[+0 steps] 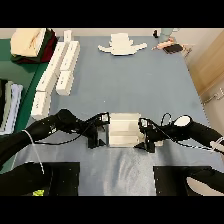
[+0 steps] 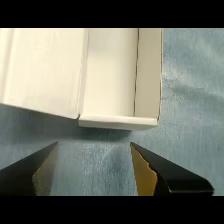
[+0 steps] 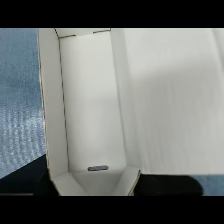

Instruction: Fold the box.

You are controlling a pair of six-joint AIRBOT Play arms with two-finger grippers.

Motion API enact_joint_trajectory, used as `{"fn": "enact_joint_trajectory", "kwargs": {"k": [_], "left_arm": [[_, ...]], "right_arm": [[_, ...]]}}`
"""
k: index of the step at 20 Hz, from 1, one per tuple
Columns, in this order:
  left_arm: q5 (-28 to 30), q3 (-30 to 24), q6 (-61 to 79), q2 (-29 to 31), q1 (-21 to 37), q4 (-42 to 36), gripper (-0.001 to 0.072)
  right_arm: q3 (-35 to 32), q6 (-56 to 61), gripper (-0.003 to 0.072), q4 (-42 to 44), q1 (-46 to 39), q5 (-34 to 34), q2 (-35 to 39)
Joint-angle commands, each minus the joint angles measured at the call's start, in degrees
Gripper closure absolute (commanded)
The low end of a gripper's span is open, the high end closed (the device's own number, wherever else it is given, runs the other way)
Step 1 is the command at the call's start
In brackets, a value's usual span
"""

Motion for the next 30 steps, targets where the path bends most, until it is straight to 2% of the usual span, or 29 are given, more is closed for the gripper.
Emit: {"fn": "enact_joint_trajectory", "kwargs": {"k": [1,6,11,14,24,30], "left_arm": [[3.08,1.14,4.13,-3.37,-2.27,-3.87,0.0013],[0.94,1.53,4.02,-3.87,-4.22,-2.95,0.0014],[0.68,1.53,1.66,-3.78,-4.02,1.99,0.0014],[-0.94,1.55,1.55,-3.41,-4.31,0.15,0.0013],[7.21,1.25,0.24,-5.81,-9.16,-5.68,0.0015],[6.34,0.04,0.46,-5.2,-9.2,-5.42,0.0015]], "right_arm": [[0.02,0.0,0.0161,0.0,0.02,0.02,-0.02],[0.02,0.02,0.0161,0.0,0.04,0.02,-0.02],[0.02,0.02,0.0161,0.0,0.02,0.02,-0.02],[0.02,0.0,0.0161,0.0,0.02,0.0,-0.02],[0.02,0.0,0.0161,0.0,0.02,0.02,-0.02],[0.02,0.0,0.0161,0.0,0.02,0.02,-0.02]]}}
